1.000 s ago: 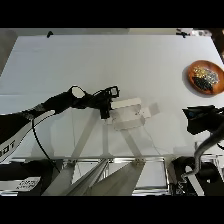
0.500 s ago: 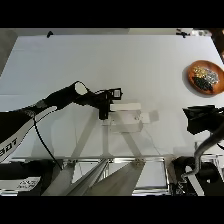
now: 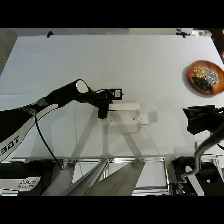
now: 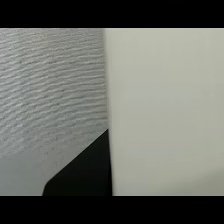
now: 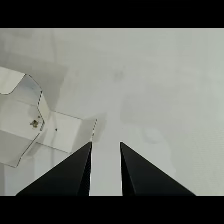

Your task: Fold the box and place the chain.

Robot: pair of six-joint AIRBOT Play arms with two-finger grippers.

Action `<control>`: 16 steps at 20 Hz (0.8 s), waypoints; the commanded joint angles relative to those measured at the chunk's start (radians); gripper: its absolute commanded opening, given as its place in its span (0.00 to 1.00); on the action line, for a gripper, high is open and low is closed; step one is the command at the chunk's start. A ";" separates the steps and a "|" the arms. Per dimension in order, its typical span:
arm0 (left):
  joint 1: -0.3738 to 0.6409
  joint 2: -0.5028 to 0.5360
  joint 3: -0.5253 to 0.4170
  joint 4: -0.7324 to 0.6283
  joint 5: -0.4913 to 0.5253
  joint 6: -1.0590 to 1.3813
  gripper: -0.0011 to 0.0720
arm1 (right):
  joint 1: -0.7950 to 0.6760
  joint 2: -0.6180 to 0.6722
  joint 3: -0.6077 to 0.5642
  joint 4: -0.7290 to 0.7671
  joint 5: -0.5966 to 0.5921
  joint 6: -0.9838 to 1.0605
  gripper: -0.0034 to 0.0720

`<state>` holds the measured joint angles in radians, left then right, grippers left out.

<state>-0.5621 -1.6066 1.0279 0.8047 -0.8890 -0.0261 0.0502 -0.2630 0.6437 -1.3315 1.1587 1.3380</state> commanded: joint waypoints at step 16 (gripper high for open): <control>-0.001 0.045 0.001 -0.007 0.140 -0.006 0.02 | 0.000 0.001 0.000 0.000 0.001 0.000 0.31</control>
<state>-0.5625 -1.5684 1.0275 0.8093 -0.7952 -0.0303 0.0502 -0.2630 0.6437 -1.3315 1.1591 1.3380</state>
